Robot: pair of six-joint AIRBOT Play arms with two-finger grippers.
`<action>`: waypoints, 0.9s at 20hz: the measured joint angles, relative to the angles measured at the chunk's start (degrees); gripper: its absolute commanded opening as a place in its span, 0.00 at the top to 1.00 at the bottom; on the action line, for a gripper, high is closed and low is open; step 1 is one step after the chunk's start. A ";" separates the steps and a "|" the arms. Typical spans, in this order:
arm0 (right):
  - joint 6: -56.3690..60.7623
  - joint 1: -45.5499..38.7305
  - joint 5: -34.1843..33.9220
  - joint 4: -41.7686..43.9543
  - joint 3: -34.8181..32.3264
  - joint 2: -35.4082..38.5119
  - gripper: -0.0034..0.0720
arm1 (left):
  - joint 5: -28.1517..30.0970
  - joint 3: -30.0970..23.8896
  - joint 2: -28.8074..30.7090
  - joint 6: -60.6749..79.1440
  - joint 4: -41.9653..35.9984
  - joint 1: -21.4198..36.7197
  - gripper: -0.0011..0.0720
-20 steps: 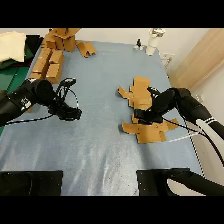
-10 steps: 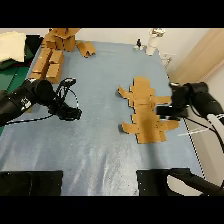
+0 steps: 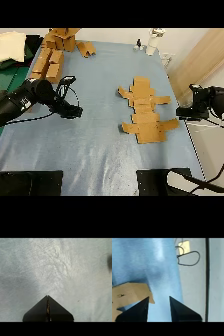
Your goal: Fold the box.
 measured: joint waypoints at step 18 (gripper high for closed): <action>-20.31 0.28 -8.26 26.43 -0.13 -7.21 0.95 | 0.35 0.00 0.00 4.39 -9.86 0.02 0.37</action>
